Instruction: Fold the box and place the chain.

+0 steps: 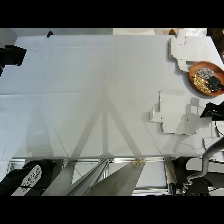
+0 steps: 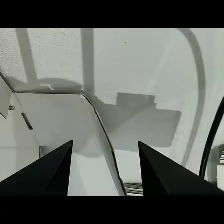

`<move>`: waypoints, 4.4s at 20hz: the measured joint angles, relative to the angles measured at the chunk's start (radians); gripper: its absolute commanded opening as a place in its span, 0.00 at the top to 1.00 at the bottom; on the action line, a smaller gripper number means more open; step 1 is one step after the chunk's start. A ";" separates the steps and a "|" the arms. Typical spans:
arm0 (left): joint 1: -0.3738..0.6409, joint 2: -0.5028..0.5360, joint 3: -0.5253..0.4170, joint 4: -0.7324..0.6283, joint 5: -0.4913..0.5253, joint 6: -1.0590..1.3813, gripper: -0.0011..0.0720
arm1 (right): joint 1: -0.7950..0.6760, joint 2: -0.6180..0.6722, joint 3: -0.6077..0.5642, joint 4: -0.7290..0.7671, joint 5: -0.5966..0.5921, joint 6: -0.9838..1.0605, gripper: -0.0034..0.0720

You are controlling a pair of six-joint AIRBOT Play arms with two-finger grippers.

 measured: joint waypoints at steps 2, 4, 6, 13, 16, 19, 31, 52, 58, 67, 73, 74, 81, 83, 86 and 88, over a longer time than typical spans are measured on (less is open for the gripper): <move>0.000 0.000 0.000 0.000 0.000 0.000 0.03 | 0.000 -0.019 0.000 0.025 0.002 -0.006 0.48; 0.000 0.000 0.000 0.000 0.000 0.000 0.03 | 0.000 -0.035 0.000 0.041 0.003 -0.010 0.81; 0.000 0.000 0.000 0.000 0.000 0.000 0.03 | 0.000 -0.045 0.000 0.050 0.006 -0.012 0.92; 0.000 0.000 0.000 0.000 0.000 0.000 0.03 | 0.000 -0.032 0.002 0.066 0.055 -0.057 0.93; 0.000 0.000 0.000 0.000 0.000 0.000 0.03 | 0.000 0.013 0.002 0.111 0.050 -0.090 0.93; 0.000 0.000 0.000 0.000 0.000 0.000 0.03 | 0.002 0.071 0.001 0.230 0.029 -0.130 0.93; 0.000 0.000 0.000 0.000 0.000 0.000 0.03 | 0.416 0.276 -0.114 0.472 -0.136 -0.199 0.93; 0.000 0.000 0.000 0.000 0.000 0.000 0.03 | 1.103 0.451 -0.473 0.647 -1.027 -0.034 0.93; 0.000 0.000 0.000 0.000 0.000 0.000 0.03 | 1.115 0.426 -0.541 0.562 -1.135 -0.017 0.94; 0.000 0.000 0.000 0.000 0.000 0.000 0.03 | 1.117 0.392 -0.552 0.538 -1.179 -0.032 0.94; 0.000 0.000 0.000 0.000 0.000 0.000 0.03 | 1.133 0.380 -0.552 0.558 -1.190 -0.039 0.94; 0.000 0.000 0.000 0.000 0.000 0.000 0.03 | 1.144 0.374 -0.552 0.562 -1.197 -0.039 0.94; 0.000 0.000 0.000 0.000 0.000 0.000 0.03 | 1.205 0.339 -0.552 0.580 -1.281 0.026 0.93; 0.000 0.000 0.000 0.000 0.000 0.000 0.03 | 1.210 0.336 -0.552 0.584 -1.295 0.047 0.93; 0.000 0.000 0.000 0.000 0.000 0.000 0.03 | 1.212 0.335 -0.552 0.589 -1.329 0.090 0.93; 0.000 0.000 0.000 0.000 0.000 0.000 0.03 | 1.213 0.333 -0.552 0.591 -1.333 0.107 0.93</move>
